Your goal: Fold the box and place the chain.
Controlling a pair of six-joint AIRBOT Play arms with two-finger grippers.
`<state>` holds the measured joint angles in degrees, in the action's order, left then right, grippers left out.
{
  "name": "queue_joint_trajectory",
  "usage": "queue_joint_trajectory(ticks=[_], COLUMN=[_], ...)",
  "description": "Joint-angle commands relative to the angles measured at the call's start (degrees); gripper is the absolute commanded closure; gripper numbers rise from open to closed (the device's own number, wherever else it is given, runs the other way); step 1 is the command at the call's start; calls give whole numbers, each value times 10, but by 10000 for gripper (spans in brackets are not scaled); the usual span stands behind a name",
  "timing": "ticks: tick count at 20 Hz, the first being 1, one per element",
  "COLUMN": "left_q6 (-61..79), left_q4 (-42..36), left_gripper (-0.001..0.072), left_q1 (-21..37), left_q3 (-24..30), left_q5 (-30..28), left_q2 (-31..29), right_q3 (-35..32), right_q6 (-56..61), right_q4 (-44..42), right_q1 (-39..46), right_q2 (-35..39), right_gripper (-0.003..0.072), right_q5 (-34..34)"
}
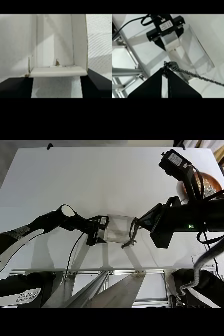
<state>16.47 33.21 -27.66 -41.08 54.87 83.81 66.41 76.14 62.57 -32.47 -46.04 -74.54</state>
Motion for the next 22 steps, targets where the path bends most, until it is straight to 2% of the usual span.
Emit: queue_joint_trajectory(ticks=[1, 5, 15, 22], left_q6=[0, 0, 0, 0], left_q4=[0, 0, 0, 0], left_gripper=[497, 497, 497, 497], left_q1=[1, 0, 1, 1], left_q3=[0, 0, 0, 0], left_q5=[0, 0, 0, 0], left_q2=[0, 0, 0, 0], right_q3=[-2, -21, -101, -173], right_q6=[5, 5, 3, 3], right_q4=[1, 1, 0, -15], right_q1=[-4, -4, -5, -18], right_q2=[-10, -35, -64, -73], right_gripper=[671, 671, 671, 671], right_q5=[16, 64, 74, 159])
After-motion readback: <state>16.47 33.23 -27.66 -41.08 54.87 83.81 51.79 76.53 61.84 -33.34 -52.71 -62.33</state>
